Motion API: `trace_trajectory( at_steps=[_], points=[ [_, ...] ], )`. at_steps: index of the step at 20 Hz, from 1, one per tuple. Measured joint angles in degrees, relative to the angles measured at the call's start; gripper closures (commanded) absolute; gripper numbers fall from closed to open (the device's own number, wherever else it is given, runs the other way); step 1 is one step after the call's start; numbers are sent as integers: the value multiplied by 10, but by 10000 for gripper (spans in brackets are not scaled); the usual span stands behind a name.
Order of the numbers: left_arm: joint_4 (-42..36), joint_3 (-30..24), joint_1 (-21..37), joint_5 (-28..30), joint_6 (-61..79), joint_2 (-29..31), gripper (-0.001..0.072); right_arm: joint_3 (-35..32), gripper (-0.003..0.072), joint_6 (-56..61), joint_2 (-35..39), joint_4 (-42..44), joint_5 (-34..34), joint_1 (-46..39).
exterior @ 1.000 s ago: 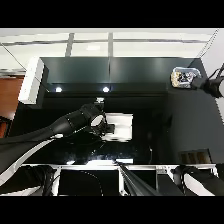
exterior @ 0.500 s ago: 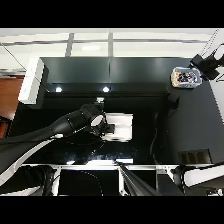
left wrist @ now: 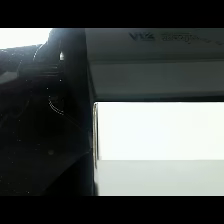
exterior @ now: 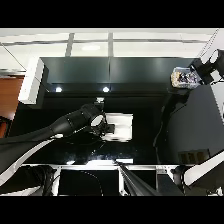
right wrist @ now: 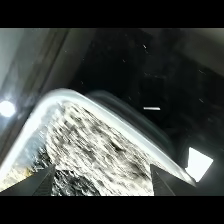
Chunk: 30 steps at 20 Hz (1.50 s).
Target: Fold the box and place the chain.
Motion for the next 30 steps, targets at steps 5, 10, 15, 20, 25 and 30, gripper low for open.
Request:
trace_trajectory(
  at_steps=[5,10,15,20,25,30],
  points=[
    [0,0,0,0,0,0,685,2,358,2,-28,19,-17,-2],
    [0,0,0,0,0,0,685,9,561,-48,-27,38,-16,-3],
    [0,0,0,0,0,0,685,10,678,-104,11,43,5,-8],
    [0,0,2,0,0,0,685,11,678,-165,66,45,22,-14],
    [0,0,2,0,0,0,685,11,678,-239,130,47,47,-17],
    [0,0,2,0,0,0,684,8,680,-420,205,150,145,-17]
  ],
)
